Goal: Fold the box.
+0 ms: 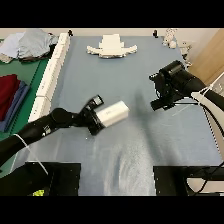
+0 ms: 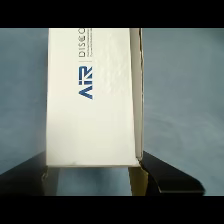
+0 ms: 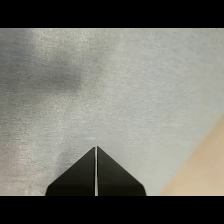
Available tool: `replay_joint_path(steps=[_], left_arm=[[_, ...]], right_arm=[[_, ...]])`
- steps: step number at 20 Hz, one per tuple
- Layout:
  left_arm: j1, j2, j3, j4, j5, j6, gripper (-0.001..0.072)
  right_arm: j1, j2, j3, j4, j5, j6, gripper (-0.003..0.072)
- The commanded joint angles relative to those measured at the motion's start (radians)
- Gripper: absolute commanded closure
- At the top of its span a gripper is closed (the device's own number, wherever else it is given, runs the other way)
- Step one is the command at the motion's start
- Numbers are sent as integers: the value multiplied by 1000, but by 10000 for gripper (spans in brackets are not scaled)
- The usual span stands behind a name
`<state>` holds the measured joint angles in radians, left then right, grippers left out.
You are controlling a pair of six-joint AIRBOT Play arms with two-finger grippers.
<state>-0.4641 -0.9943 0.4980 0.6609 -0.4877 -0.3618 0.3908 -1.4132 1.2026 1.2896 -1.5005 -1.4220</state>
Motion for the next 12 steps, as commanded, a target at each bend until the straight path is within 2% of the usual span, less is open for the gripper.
replay_joint_path(steps=[1,3,6,8,12], left_arm=[[220,-10,109,336,86,-452,302],[354,-93,212,373,110,-503,302],[499,-274,398,373,54,-531,302],[541,-382,504,373,36,-537,302],[553,-571,691,375,30,-566,302]], right_arm=[[0,-1,1,1,0,0,669],[0,-1,1,1,0,0,668],[0,-1,1,1,0,0,668],[0,-1,1,1,0,0,668],[0,-1,1,1,0,0,668]])
